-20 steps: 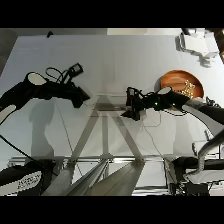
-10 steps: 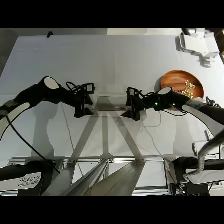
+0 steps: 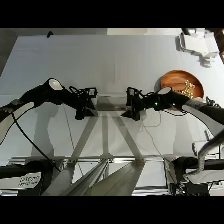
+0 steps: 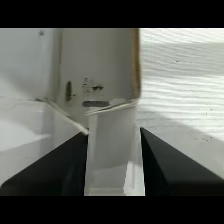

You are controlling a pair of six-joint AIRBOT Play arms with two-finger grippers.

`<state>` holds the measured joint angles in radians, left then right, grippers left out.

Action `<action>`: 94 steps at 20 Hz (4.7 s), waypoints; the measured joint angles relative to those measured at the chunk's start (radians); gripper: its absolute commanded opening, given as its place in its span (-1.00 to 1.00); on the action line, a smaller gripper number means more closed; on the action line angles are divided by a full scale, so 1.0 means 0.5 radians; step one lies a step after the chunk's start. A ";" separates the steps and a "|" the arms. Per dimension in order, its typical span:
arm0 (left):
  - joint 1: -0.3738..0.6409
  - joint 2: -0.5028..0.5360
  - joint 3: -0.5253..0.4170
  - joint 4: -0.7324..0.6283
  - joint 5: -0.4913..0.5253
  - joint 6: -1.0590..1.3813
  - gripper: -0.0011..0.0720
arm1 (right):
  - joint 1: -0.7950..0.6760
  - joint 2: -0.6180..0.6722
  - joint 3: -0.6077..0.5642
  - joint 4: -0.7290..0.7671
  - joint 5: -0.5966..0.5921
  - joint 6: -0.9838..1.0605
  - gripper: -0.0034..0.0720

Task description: Fold the box and place the chain.

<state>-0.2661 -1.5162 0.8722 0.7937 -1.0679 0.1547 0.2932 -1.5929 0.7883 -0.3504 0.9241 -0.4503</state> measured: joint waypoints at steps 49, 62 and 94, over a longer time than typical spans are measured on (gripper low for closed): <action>0.005 -0.032 0.000 -0.371 -0.054 0.183 -0.95 | 0.000 0.000 0.002 0.001 0.001 0.002 0.14; 0.402 0.503 -0.008 -0.004 -0.027 -0.637 -0.96 | -0.001 0.000 0.002 0.000 0.001 0.001 0.14; 0.034 0.407 -0.285 -0.243 0.271 -2.338 -0.27 | -0.001 0.000 0.002 -0.001 0.001 -0.001 0.14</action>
<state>-0.2493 -1.3125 0.7300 0.6720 -0.9325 -1.0142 0.2928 -1.5929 0.7891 -0.3508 0.9245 -0.4507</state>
